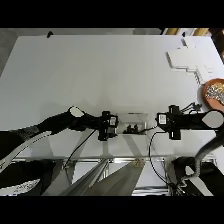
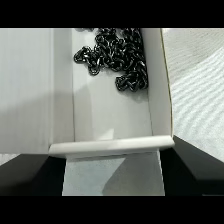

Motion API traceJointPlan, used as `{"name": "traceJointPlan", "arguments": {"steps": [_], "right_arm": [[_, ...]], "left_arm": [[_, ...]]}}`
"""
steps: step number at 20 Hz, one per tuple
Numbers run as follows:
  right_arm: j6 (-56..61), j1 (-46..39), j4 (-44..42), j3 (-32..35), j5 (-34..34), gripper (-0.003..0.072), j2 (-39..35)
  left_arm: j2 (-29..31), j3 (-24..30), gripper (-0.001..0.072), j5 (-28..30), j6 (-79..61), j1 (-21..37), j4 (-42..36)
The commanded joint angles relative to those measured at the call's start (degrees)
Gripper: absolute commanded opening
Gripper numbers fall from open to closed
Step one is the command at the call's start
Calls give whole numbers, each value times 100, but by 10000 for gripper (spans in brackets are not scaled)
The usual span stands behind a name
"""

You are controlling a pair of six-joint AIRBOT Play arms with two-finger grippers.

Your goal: Fold the box and place the chain.

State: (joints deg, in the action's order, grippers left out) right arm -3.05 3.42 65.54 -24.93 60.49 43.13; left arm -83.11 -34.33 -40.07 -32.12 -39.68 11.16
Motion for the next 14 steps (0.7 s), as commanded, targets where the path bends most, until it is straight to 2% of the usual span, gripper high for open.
{"name": "traceJointPlan", "arguments": {"steps": [1,5,12,14], "right_arm": [[-146,-140,391,44,-201,304,619],[-649,-140,310,68,-634,303,1158],[-1119,-140,122,68,-1054,283,1554],[-1119,-140,129,68,-1021,171,1567]], "left_arm": [[4,2,372,4,0,2,2],[4,2,372,2,0,2,2],[4,2,372,2,0,2,2],[4,2,372,2,0,2,2]]}}
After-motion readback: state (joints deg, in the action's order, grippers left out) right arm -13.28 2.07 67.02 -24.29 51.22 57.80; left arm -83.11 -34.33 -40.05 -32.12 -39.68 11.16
